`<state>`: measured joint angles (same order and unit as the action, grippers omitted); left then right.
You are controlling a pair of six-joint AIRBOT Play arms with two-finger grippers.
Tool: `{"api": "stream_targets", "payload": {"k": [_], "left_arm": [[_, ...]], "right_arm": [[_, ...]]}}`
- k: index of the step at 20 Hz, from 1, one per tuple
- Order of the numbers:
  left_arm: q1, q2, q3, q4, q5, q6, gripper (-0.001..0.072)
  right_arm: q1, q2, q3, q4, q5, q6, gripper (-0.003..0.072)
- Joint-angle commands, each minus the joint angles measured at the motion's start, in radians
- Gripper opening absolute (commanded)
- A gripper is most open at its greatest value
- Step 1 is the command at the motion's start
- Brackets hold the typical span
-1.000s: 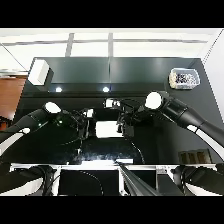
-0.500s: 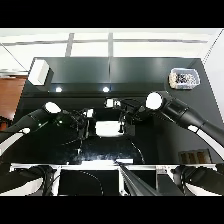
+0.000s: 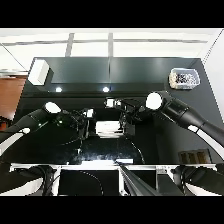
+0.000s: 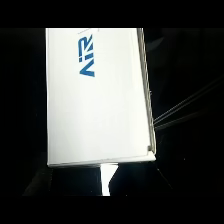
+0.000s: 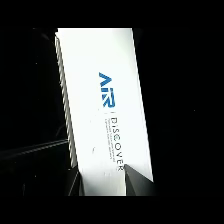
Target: Fold the box and place the chain.
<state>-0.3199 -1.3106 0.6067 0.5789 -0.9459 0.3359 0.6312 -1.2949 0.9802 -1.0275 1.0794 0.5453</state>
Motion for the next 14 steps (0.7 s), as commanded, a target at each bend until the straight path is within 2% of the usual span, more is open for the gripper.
{"api": "stream_targets", "payload": {"k": [1,14], "left_arm": [[0.0,0.0,0.001,0.0,0.0,0.0,0.0543],[0.0,0.0,0.001,0.0,0.0,0.0,0.0543]], "right_arm": [[0.001,0.0,0.0,-0.002,0.009,0.001,0.0302],[0.002,-0.001,-0.001,-0.002,0.018,0.005,0.0311]]}}
